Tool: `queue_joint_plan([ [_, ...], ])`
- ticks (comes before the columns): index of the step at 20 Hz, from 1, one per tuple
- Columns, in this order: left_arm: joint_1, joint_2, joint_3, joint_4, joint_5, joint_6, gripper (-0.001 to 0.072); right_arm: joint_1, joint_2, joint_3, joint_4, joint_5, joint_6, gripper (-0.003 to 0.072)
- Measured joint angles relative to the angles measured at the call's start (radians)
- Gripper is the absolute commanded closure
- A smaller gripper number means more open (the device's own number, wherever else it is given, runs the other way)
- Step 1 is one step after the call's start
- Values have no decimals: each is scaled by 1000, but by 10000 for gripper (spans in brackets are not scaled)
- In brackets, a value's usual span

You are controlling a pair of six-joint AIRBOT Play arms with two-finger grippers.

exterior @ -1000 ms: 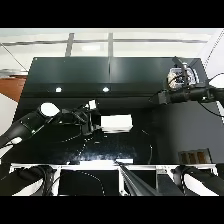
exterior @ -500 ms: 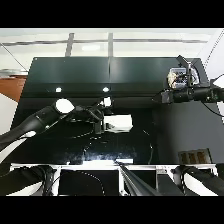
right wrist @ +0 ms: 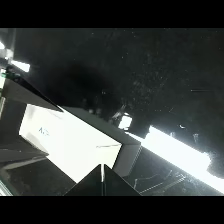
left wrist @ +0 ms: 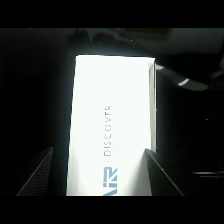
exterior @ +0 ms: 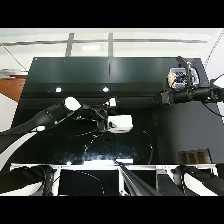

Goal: Fold the box and place the chain.

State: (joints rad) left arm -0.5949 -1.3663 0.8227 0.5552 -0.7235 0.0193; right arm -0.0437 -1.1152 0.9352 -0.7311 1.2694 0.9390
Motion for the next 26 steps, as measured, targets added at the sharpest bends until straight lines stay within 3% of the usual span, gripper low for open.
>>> queue_joint_plan([
  [26,-21,14,-19,-14,-2,0,-4,0,0,0,0,2,0,664],
])
